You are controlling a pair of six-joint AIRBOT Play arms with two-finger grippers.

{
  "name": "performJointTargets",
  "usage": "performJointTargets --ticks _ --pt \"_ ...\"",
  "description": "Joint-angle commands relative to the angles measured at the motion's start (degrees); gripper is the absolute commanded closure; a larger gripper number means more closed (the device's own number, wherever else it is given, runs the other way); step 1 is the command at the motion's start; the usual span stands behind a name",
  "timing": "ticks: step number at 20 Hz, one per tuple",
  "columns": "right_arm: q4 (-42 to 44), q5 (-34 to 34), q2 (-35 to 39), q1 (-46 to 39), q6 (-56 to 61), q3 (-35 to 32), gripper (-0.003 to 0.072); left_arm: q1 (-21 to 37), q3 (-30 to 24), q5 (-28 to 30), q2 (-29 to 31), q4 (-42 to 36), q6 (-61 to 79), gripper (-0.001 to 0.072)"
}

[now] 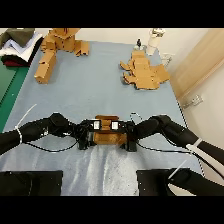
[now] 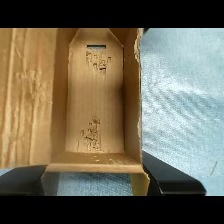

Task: Fold the box.

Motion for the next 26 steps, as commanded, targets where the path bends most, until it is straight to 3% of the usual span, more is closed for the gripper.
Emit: performJointTargets --ticks 1,6,8,10,13,18,23,25,26 --pt "-7.93 -1.09 3.52 -0.04 8.04 0.07 -0.0034 0.04 0.04 -0.63 -0.04 0.09 0.04 0.0347" --pt "-5.22 -10.82 7.56 -0.02 19.71 0.28 -0.0023 0.04 0.04 -0.66 -0.04 0.09 0.04 0.0347" --pt "-1.49 -16.24 9.05 -0.02 33.73 0.28 -0.0018 0.04 0.04 -0.63 -0.04 0.09 0.04 0.0347" --pt "3.52 -17.40 9.44 -0.02 48.24 0.17 -0.0018 0.04 0.04 -0.63 -0.04 0.09 0.04 0.0346" --pt "3.54 -15.78 9.33 -0.02 67.71 0.15 -0.0001 0.04 0.04 -0.63 -0.04 0.09 0.04 0.0347" --pt "3.41 -7.69 9.31 -0.02 70.88 0.17 0.0000 0.04 0.04 -0.66 -0.04 0.09 0.04 0.0347" --pt "11.98 2.49 9.18 -0.02 77.64 0.31 0.0010 0.04 0.04 -0.63 -0.04 0.09 0.04 0.0347" --pt "13.22 6.84 8.63 -0.02 79.56 1.31 0.0357 0.04 0.04 -0.61 -0.04 0.09 0.04 0.0346" --pt "13.25 7.52 8.00 -0.02 79.54 2.54 0.0382 0.04 0.04 -0.63 -0.04 0.09 0.04 0.0347"
